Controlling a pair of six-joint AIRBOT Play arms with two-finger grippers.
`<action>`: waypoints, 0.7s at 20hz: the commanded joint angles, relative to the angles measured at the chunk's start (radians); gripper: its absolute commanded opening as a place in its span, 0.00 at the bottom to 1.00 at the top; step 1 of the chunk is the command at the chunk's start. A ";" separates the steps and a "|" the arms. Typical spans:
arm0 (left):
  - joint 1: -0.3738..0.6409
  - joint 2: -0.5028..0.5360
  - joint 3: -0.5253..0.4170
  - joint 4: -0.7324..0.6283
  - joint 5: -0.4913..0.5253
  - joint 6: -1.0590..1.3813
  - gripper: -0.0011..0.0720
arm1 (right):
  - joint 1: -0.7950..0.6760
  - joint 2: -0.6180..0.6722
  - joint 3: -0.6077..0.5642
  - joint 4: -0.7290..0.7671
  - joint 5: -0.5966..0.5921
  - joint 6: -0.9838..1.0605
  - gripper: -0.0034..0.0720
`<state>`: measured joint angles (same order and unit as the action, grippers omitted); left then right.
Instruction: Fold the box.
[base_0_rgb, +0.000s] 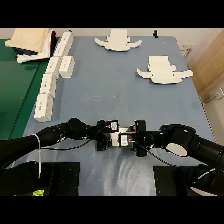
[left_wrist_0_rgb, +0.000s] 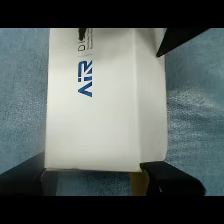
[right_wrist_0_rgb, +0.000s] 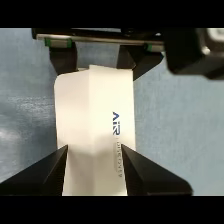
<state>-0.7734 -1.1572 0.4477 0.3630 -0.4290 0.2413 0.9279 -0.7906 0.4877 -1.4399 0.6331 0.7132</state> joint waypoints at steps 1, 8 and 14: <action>0.000 0.000 0.000 0.000 0.000 0.001 0.73 | 0.001 -0.018 -0.001 -0.032 -0.046 -0.027 0.74; 0.000 0.000 0.000 0.000 0.000 0.001 0.73 | 0.001 -0.029 -0.001 -0.060 -0.055 -0.079 0.74; 0.000 0.000 0.000 0.000 0.000 0.001 0.73 | 0.001 -0.029 -0.001 -0.060 -0.058 -0.105 0.74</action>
